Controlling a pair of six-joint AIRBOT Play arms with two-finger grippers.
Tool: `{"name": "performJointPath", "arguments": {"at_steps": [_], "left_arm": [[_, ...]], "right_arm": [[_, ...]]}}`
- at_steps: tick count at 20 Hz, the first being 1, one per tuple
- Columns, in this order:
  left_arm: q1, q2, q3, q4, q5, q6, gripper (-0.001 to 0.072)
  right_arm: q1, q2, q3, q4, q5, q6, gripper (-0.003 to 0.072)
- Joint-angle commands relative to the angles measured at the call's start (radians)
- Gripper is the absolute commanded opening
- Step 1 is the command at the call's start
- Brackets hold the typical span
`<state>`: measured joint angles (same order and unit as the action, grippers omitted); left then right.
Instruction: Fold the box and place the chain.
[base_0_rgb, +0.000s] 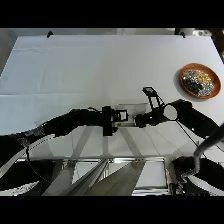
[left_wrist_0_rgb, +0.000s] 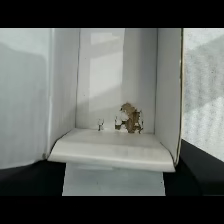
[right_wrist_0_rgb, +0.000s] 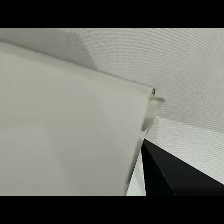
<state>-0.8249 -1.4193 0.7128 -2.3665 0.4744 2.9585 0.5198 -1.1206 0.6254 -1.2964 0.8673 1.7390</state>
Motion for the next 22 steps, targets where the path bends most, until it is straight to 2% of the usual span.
{"name": "performJointPath", "arguments": {"at_steps": [1, 4, 8, 9, 10, 12, 16, 18, 20, 21, 22], "left_arm": [[0.001, 0.0, 0.0, 0.0, 0.0, 0.0, 0.0196], [0.001, 0.0, 0.0, 0.0, 0.0, 0.0, 0.0196], [0.001, 0.0, 0.0, 0.0, 0.0, 0.0, 0.0196], [0.001, 0.0, 0.0, 0.0, 0.0, 0.0, 0.0196], [0.001, 0.0, 0.0, 0.0, 0.0, 0.0, 0.0196], [0.001, 0.0, 0.0, 0.0, 0.0, 0.0, 0.0196], [0.001, 0.0, 0.0, 0.0, 0.0, 0.0, 0.0196], [0.001, 0.0, 0.0, 0.0, 0.0, 0.0, 0.0196], [0.001, 0.0, 0.0, 0.0, 0.0, 0.0, 0.0196], [0.001, 0.0, 0.0, 0.0, 0.0, 0.0, 0.0196], [0.001, 0.0, 0.0, 0.0, 0.0, 0.0, 0.0196]], "right_arm": [[0.011, -0.043, 0.032, -0.071, -0.001, 0.071, 0.046], [0.024, -0.102, 0.063, -0.112, 0.027, 0.132, 0.046], [0.058, -0.117, 0.063, -0.135, 0.032, 0.176, 0.0433], [0.063, -0.117, 0.063, -0.133, 0.029, 0.176, 0.0333], [0.063, -0.117, 0.063, -0.132, 0.026, 0.194, 0.027], [0.063, -0.117, 0.063, -0.132, 0.025, 0.224, 0.0246], [0.063, -0.117, 0.063, -0.133, 0.03, 0.231, 0.0039], [0.063, -0.117, 0.063, -0.134, 0.029, 0.257, 0.0012], [0.063, -0.117, 0.063, -0.135, 0.029, 0.258, 0.0012], [0.063, -0.117, 0.063, -0.135, 0.029, 0.258, 0.0086], [0.063, -0.117, 0.063, -0.133, 0.025, 0.258, 0.026]]}}
